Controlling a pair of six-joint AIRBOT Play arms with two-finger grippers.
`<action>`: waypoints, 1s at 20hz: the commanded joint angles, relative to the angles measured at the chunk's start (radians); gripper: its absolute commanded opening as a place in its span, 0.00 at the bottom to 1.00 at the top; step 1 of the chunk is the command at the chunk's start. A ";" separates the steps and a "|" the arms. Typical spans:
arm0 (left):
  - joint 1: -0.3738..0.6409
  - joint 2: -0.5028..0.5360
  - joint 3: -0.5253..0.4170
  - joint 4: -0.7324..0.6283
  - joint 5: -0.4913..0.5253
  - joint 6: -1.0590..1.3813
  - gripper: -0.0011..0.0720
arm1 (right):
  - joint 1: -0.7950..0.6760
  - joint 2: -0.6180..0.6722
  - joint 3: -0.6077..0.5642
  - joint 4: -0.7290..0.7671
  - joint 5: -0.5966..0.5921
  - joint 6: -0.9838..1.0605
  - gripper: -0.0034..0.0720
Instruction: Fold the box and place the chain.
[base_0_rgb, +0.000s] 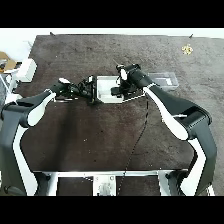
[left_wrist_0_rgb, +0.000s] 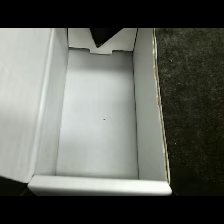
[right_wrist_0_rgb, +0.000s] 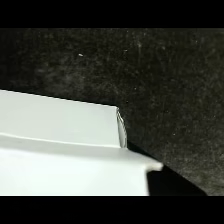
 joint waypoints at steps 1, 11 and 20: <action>0.001 -0.001 0.000 0.000 0.000 0.000 0.32 | 0.002 -0.002 0.001 -0.018 0.003 0.045 0.47; 0.001 -0.001 0.001 0.000 0.000 0.000 0.32 | 0.018 -0.019 0.001 -0.037 -0.013 0.108 0.31; 0.001 -0.001 0.000 0.000 0.000 0.000 0.32 | 0.019 -0.019 0.001 -0.055 -0.024 0.134 0.10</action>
